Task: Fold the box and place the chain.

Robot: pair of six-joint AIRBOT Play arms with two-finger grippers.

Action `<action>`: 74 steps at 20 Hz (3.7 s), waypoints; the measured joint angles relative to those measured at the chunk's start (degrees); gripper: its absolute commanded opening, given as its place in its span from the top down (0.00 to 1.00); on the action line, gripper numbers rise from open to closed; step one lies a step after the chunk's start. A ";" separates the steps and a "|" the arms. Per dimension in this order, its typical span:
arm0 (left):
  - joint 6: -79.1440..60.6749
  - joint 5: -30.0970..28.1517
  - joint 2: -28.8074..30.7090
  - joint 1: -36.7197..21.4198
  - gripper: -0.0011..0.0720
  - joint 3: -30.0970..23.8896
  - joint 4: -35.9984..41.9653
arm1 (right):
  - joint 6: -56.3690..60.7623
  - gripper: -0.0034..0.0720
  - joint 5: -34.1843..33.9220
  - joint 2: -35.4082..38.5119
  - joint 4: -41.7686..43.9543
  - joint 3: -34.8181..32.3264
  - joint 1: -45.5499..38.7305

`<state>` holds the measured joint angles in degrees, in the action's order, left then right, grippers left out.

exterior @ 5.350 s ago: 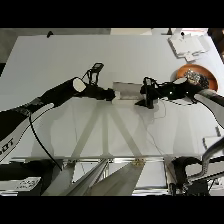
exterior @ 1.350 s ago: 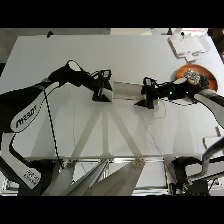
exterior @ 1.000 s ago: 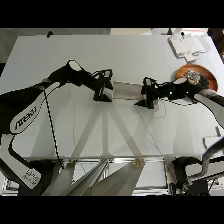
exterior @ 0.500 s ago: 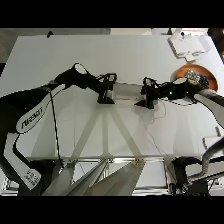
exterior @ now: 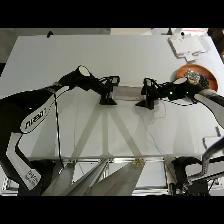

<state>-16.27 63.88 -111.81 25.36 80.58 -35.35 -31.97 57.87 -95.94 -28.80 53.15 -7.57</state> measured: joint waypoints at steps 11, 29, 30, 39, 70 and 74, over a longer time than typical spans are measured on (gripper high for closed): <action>-0.02 -0.15 -0.04 0.07 0.78 -0.02 -0.22 | 0.00 0.41 -0.13 0.00 0.11 0.00 0.00; -0.31 0.28 -0.13 0.13 0.78 -0.04 -0.46 | 4.72 0.04 -0.39 8.50 -9.99 0.02 -6.86; -0.26 0.26 -0.13 0.13 0.78 -0.04 -0.46 | 5.86 0.17 -0.17 9.75 -10.91 0.04 -7.48; -0.04 -0.13 -0.13 0.13 0.78 -0.07 -0.26 | 15.96 0.94 5.18 16.26 -3.28 0.02 -3.87; -0.07 -0.20 -0.13 0.15 0.78 -0.07 -0.26 | 32.89 0.41 -3.15 22.64 -27.34 0.00 2.29; -0.07 -0.20 -0.13 0.15 0.78 -0.07 -0.24 | 29.11 0.41 -3.65 19.37 -28.02 0.00 1.99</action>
<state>-16.34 63.68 -111.94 25.52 80.51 -35.59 -2.85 54.22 -76.58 -56.82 53.15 -5.58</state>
